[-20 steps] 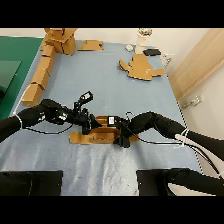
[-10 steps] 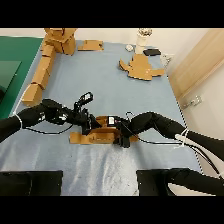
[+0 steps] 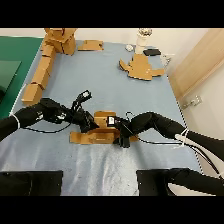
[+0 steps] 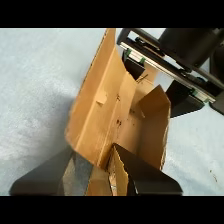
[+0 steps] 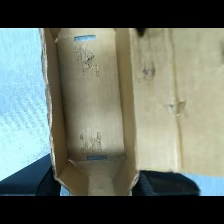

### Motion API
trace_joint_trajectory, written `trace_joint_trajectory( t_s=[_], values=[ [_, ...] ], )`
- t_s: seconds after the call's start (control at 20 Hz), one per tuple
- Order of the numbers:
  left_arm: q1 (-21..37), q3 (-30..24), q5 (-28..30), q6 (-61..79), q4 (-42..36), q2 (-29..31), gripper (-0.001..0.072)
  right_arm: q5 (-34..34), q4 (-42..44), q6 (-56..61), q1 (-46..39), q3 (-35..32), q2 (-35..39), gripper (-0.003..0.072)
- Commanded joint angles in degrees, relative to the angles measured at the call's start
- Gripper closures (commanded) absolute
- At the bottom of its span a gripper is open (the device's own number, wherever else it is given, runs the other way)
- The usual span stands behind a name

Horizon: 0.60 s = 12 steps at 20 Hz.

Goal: Fold the box.

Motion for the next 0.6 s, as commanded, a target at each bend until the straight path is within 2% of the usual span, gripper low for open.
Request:
trace_joint_trajectory(
  t_s=[0.0, 0.05, 0.1, 0.15, 0.3, 0.35, 0.45, 0.5, 0.55],
  values=[
    [0.44, 0.04, -0.28, -1.73, 0.66, 0.42, 0.0348, 0.0, -0.07, 0.02, 0.04, 0.02, 0.04, 0.0154],
    [0.42, 0.04, -0.31, -1.73, 0.66, 0.42, 0.0349, 0.0, -0.07, 0.02, 0.04, 0.02, 0.04, 0.0141],
    [0.42, 0.04, -0.33, -1.73, 0.66, 0.42, 0.0349, 0.07, -0.04, 0.02, 0.07, 0.02, 0.04, 0.0044],
    [0.42, 0.04, -0.33, -1.73, 0.68, 0.42, 0.0349, 0.28, -0.04, 0.04, 0.07, 0.02, 0.07, 0.0032],
    [0.39, 0.04, -0.35, -2.1, 0.66, 0.39, 0.0349, 0.44, -0.04, 0.02, 0.07, 0.02, 0.09, 0.0061],
    [0.39, 0.02, -0.37, -2.21, 0.68, 0.37, 0.0349, 0.42, -0.04, 0.02, 0.07, 0.02, 0.11, 0.0135],
    [0.39, 0.02, -0.39, -2.21, 0.68, 0.35, 0.0349, 0.39, -0.04, 0.04, 0.13, 0.02, 0.11, 0.0168],
    [0.39, 0.02, -0.39, -2.23, 0.68, 0.35, 0.0349, 0.39, -0.04, 0.04, 0.13, 0.02, 0.11, 0.0233],
    [0.39, 0.02, -0.37, -2.64, 0.68, 0.37, 0.0349, 0.44, -0.09, 0.02, 0.13, 0.02, 0.09, 0.0248]
  ],
)
